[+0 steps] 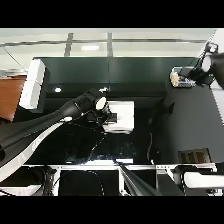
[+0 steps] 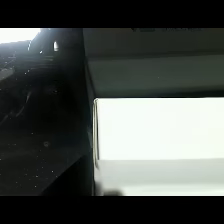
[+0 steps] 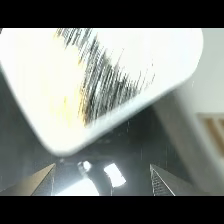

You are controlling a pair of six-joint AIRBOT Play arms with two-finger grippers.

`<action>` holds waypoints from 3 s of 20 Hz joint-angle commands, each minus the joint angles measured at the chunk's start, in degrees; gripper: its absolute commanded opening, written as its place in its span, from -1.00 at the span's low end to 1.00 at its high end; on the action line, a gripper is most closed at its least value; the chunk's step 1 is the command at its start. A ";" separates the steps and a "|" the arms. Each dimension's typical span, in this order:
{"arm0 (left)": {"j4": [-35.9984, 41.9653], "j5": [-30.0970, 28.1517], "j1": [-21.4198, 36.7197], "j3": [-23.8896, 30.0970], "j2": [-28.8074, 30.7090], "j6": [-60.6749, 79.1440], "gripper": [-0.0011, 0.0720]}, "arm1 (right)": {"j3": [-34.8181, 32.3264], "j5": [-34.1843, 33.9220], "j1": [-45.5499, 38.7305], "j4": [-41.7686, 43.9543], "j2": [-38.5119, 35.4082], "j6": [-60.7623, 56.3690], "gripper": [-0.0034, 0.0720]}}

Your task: Fold the box and place the chain.

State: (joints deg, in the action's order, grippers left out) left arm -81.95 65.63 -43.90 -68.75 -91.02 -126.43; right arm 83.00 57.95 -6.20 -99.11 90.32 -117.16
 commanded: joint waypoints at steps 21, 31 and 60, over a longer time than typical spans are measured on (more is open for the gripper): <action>-0.02 0.68 0.02 -0.07 0.02 0.00 -0.89 | 34.42 10.43 -7.87 5.70 30.84 13.11 -0.86; -0.04 0.63 0.02 -0.07 0.02 0.00 -0.89 | 33.81 18.80 -8.74 11.04 6.80 27.32 -0.87; -0.02 0.42 0.02 -0.07 0.02 0.00 -0.89 | 17.27 38.56 12.24 36.61 -36.92 30.84 -0.87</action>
State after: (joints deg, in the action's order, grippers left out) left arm -81.97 66.04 -43.90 -68.75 -91.02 -126.43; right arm 102.96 92.53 3.51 -64.58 53.60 -86.15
